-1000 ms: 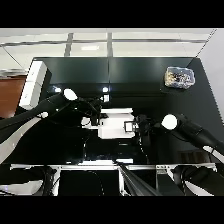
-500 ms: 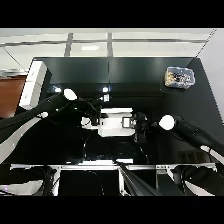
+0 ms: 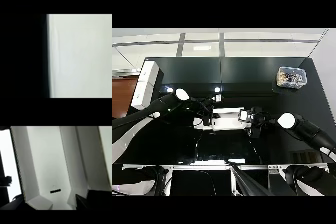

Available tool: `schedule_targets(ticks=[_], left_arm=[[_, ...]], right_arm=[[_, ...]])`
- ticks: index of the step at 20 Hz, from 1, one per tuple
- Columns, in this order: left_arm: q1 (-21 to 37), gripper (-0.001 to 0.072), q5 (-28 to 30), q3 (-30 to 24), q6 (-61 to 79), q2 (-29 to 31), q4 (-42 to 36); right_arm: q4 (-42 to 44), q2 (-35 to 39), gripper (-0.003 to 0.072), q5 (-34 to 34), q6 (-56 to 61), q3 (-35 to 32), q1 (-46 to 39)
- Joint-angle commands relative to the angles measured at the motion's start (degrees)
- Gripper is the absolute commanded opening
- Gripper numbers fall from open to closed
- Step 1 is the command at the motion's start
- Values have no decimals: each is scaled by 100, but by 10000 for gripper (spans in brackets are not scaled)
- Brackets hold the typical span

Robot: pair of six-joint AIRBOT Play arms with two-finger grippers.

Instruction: Fold the box and place the chain.

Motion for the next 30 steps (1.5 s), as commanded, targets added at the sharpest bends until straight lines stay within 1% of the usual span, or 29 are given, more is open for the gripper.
schedule_targets(ticks=[1, 3, 4, 6, 8, 11, 13, 16, 21, 24, 26, 30], left_arm=[[0, 25, -2, 4, 2, -4, 2], [0, 25, -2, 4, 2, -4, 0], [0, 25, 0, 4, 2, -4, 0], [0, 25, -2, 4, 2, -4, 0], [0, 25, 0, 4, 2, -4, 0], [0, 25, 0, 4, 2, -4, -2], [0, 25, -2, 4, 2, -4, -2], [0, 25, -2, 4, 2, -4, -2], [-9, 25, -2, 4, 2, -4, -9], [-9, 25, -2, 4, 2, -4, -11], [-9, 25, 0, 4, 2, -4, -11], [-9, 25, 0, 4, 2, -4, -9]], right_arm=[[2, 22, 702, -380, -133, 50, -31], [11, 22, 702, -341, -251, 151, -59], [162, 22, 702, -345, -337, 168, -90], [603, 15, 702, -293, -634, 170, -199], [992, -59, 702, -79, -1069, 170, -321], [1810, -407, 702, 498, -1982, 170, -428], [2321, -695, 702, 581, -2522, 170, -437], [2354, -1067, 702, 787, -2677, 173, -603], [2350, -1379, 702, 951, -2809, 227, -765], [2120, -1521, 702, 911, -2717, 409, -767], [1838, -1635, 702, 911, -2444, 514, -763], [1663, -1655, 702, 933, -2337, 529, -737]])
